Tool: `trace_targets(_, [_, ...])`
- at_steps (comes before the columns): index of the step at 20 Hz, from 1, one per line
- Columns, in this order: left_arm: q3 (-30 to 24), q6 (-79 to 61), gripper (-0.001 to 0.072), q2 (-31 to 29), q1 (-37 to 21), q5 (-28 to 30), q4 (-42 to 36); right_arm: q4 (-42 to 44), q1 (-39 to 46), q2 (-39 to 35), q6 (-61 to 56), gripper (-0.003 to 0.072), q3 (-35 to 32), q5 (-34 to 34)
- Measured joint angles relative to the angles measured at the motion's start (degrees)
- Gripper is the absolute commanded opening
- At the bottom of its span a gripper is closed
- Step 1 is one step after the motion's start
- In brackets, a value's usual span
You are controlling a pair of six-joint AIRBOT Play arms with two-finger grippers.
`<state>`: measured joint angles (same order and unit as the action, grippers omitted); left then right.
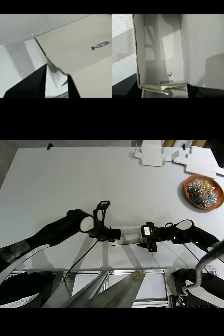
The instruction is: Fold the box and place the chain.
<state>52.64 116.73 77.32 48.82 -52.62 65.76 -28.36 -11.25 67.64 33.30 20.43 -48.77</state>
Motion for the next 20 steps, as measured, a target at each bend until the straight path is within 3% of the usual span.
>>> trace_targets(5, [7.3, 11.6, 0.0275, 6.0, 3.5, -6.8, 6.3, 0.0, 0.0, 0.0, 0.0, 0.0396, 0.0, 0.0])
trace_targets(9, [9.9, 22.5, 0.0274, 8.2, 5.4, -11.5, 11.1, 0.2, 0.0, 0.0, 0.0, 0.0396, 0.0, -0.1])
trace_targets(16, [10.7, 31.6, 0.0271, 10.4, 7.4, -12.9, 14.3, 0.2, 0.0, 0.0, 0.0, 0.0396, 0.0, -0.1])
trace_targets(18, [10.8, 32.3, 0.0192, 10.8, 7.7, -12.6, 14.6, 0.1, 0.0, 0.0, 0.0, 0.0396, 0.0, -0.1])
trace_targets(20, [11.0, 32.8, 0.0192, 11.0, 7.8, -12.3, 15.0, 0.1, 0.0, 0.0, 0.0, 0.0396, 0.0, 0.0])
